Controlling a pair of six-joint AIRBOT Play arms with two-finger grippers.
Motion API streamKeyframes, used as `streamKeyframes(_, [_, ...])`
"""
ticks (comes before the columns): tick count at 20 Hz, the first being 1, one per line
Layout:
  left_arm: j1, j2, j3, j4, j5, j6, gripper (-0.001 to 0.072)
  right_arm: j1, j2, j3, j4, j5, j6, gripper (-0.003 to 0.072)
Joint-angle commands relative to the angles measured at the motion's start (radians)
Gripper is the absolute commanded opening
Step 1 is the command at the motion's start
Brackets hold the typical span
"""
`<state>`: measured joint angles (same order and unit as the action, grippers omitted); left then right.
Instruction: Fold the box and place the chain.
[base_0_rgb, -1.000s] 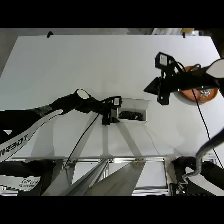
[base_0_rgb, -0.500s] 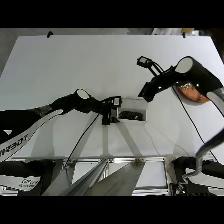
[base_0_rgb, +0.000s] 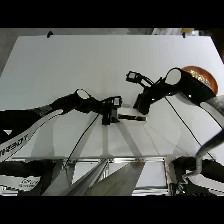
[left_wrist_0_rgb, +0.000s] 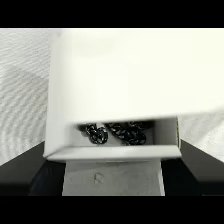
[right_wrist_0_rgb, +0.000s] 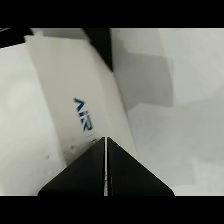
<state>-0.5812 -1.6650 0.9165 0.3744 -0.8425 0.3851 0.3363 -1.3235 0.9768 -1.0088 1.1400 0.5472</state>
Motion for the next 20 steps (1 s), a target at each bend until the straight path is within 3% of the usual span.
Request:
streamKeyframes(1, [0.000,0.000,0.000,0.000,0.000,0.000,0.0270,0.011,0.101,-0.089,0.000,-0.013,-0.114,0.0024])
streamKeyframes(5, [0.000,0.000,0.000,0.000,0.000,0.000,0.0270,0.014,0.182,-0.163,-0.003,-0.052,-0.138,0.0196])
streamKeyframes(16, [0.000,0.000,0.000,0.000,0.000,0.000,0.0270,0.071,0.227,-0.166,-0.025,-0.057,-0.161,0.0205])
streamKeyframes(18, [0.000,0.000,0.000,0.000,0.000,0.000,0.0270,0.076,0.227,-0.167,-0.045,-0.059,-0.161,0.0301])
streamKeyframes(20, [0.000,0.000,0.000,0.000,0.000,0.000,0.0270,0.076,0.227,-0.169,-0.056,-0.061,-0.162,0.0319])
